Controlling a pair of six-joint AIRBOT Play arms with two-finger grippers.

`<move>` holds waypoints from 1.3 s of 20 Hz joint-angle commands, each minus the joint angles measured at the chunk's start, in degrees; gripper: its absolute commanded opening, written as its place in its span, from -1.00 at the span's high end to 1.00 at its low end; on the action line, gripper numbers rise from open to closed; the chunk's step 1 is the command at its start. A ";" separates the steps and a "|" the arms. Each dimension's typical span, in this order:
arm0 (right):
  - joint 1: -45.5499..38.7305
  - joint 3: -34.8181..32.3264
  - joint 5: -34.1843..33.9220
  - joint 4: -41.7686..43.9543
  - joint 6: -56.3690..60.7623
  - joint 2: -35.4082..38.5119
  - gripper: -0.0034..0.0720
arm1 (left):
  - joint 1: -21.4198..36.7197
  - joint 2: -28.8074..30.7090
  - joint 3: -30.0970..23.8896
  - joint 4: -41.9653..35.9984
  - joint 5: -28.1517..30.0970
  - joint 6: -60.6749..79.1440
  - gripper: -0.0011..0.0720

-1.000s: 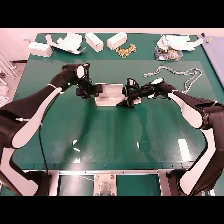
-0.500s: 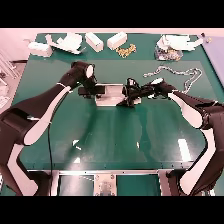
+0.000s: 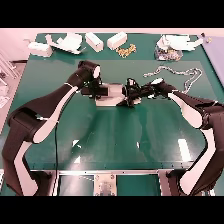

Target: Fold the box and place the chain.

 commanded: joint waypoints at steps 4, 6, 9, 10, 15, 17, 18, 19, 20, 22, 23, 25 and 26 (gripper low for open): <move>-0.02 0.00 -0.04 -0.11 0.00 0.00 -0.39 | -0.35 -0.50 0.33 0.81 -0.63 0.07 0.84; -0.02 0.00 -0.04 -0.11 0.02 0.00 -0.39 | -0.35 -0.50 0.35 0.81 -0.39 0.55 0.89; 0.00 0.00 -0.04 -0.11 0.00 0.00 -0.39 | -0.35 -0.50 0.35 0.61 0.02 1.99 0.91; 0.00 0.00 -0.04 -0.11 0.02 0.00 -0.39 | -0.35 -0.48 0.35 0.39 0.04 2.49 0.91; -0.02 0.00 -0.04 -0.11 0.02 0.00 -0.39 | -0.35 -0.28 0.35 -1.16 0.02 2.45 0.18; -0.02 0.00 -0.04 -0.11 0.02 0.00 -0.39 | -0.28 0.44 0.46 -1.16 0.00 2.93 -0.71; -0.02 0.00 -0.04 -0.11 0.02 0.00 -0.39 | -0.04 1.01 0.46 -1.38 0.02 3.26 -0.72; 0.00 0.00 -0.02 -0.11 0.00 0.00 -0.39 | 0.20 1.38 0.57 -1.97 0.04 4.00 -0.72; -0.02 0.00 -0.04 -0.11 0.00 0.00 -0.39 | 0.55 1.84 0.81 -3.08 -0.04 4.33 -0.72; -0.02 0.00 -0.04 -0.11 0.02 0.00 -0.39 | 1.14 2.27 1.73 -5.60 -1.36 7.19 -0.72; -0.02 0.00 -0.02 -0.11 0.00 0.00 -0.39 | 1.46 2.93 1.73 -6.73 -2.14 9.03 -0.72; 0.00 0.00 -0.04 -0.11 0.02 0.00 -0.39 | 2.10 4.70 1.70 -7.43 -3.87 12.90 -0.72; 0.00 0.00 -0.04 -0.11 0.00 0.00 -0.39 | 2.56 5.79 1.73 -7.87 -4.50 15.10 -0.72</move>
